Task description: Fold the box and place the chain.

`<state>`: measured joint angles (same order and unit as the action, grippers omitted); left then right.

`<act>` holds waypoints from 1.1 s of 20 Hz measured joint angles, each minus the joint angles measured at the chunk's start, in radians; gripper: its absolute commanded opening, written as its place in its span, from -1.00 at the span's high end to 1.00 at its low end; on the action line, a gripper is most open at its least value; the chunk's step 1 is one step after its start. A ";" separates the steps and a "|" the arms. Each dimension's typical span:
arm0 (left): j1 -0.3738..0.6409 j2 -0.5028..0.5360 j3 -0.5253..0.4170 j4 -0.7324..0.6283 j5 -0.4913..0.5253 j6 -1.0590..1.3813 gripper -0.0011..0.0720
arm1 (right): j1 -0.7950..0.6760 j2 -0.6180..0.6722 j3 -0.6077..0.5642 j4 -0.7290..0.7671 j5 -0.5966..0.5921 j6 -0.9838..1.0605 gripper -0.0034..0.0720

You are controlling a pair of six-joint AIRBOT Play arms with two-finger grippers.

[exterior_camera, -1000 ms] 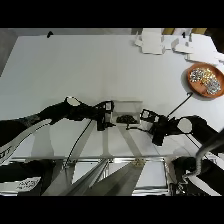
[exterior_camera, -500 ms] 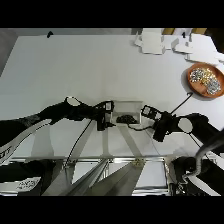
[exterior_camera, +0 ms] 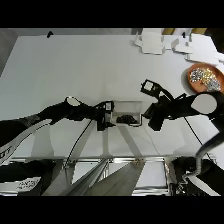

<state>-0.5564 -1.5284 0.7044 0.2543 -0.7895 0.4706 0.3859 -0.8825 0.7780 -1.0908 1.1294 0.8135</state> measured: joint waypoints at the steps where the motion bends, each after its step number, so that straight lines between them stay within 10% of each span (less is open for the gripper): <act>1: 0.000 0.000 0.000 0.000 0.000 0.000 0.10 | 0.000 0.000 0.025 0.042 0.003 0.002 0.85; 9: -0.002 0.000 0.000 0.000 0.000 0.000 0.10 | 0.072 -0.004 0.097 0.261 -0.143 0.002 0.85; 18: -0.002 0.000 0.000 0.000 0.000 0.000 0.10 | 0.155 -0.111 0.100 0.069 -0.179 0.138 0.85; 22: -0.002 0.000 0.000 0.000 0.000 0.000 0.10 | 0.159 -0.151 0.087 0.005 -0.134 0.176 0.30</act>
<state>-0.5579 -1.5284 0.7044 0.2546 -0.7898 0.4709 0.5453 -1.0332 0.8650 -1.0855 0.9958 0.9897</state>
